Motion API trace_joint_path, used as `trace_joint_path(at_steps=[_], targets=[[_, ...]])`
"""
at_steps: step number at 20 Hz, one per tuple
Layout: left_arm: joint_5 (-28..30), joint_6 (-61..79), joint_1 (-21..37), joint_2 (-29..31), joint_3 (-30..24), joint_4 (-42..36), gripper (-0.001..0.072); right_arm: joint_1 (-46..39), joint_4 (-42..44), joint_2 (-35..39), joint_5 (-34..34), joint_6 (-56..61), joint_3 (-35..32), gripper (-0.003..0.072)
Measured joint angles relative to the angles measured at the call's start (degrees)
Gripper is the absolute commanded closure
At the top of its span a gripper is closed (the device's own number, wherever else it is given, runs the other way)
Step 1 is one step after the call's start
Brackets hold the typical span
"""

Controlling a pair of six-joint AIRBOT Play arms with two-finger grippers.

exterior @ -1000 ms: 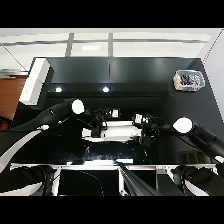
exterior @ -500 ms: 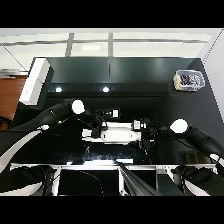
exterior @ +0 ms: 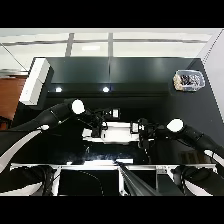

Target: Fold the box and place the chain.

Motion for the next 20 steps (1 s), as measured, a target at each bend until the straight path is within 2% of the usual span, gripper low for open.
trace_joint_path(at_steps=[7,8,15,16,17,18,19,20], targets=[[0.0,-0.2,0.0,0.0,0.0,0.0,0.0685,0.0,-0.4,-1.5,-1.1,-1.8,-0.1,-0.0009],[0.0,-0.2,0.0,0.0,0.0,0.0,0.0684,0.0,-0.3,-1.6,-1.2,-1.9,-0.1,0.0078],[0.0,0.0,0.0,0.0,0.0,0.0,0.0677,0.0,-0.3,-1.9,-1.7,-2.2,-0.2,0.0092],[0.0,0.0,0.0,0.0,0.0,0.0,0.0574,0.0,-0.3,-1.9,-1.8,-2.2,-0.2,0.0092],[0.0,0.0,0.0,0.0,0.0,0.0,0.0382,0.0,-0.3,-1.9,-2.1,-2.2,-0.2,0.0092],[-0.4,0.0,0.0,0.0,0.0,0.0,0.0231,0.0,-0.3,-1.9,-2.3,-2.3,-0.2,0.0093],[-0.5,-0.2,0.0,0.1,0.1,0.2,0.0194,0.0,-0.3,-1.9,-2.4,-2.3,-0.2,0.0093],[-0.9,-0.4,0.0,0.3,0.3,0.6,0.0194,0.0,-0.4,-1.9,-2.4,-2.3,-0.2,0.0186]])
